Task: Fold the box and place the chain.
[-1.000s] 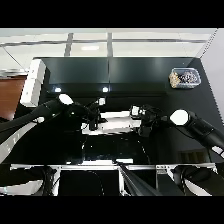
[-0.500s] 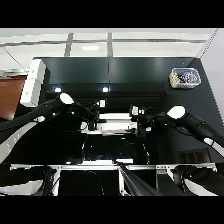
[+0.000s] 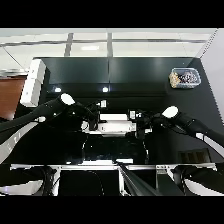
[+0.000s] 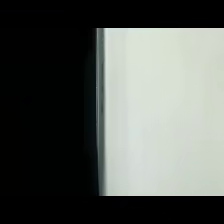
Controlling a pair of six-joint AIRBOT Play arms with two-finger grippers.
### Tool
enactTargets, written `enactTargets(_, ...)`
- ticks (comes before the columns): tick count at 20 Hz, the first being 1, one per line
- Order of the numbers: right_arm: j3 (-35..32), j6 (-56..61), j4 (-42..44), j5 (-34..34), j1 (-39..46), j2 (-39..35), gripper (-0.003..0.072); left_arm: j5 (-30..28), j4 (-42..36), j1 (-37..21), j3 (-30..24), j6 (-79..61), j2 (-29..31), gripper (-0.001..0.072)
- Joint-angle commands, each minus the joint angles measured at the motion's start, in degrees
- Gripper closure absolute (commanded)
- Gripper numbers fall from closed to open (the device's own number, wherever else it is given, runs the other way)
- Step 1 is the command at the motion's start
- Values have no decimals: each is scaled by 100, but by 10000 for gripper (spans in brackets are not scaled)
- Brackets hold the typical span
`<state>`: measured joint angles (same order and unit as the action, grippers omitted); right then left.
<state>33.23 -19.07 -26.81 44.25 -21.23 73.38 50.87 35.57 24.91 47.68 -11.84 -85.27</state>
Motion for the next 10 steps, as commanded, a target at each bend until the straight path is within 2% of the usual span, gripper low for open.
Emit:
enactTargets(1,-2,260,-98,-87,2,59,-17,-13,2,4,2,7,-2,690)
enactTargets(10,-2,728,-562,-295,-214,76,-17,-11,2,4,2,4,-2,689)
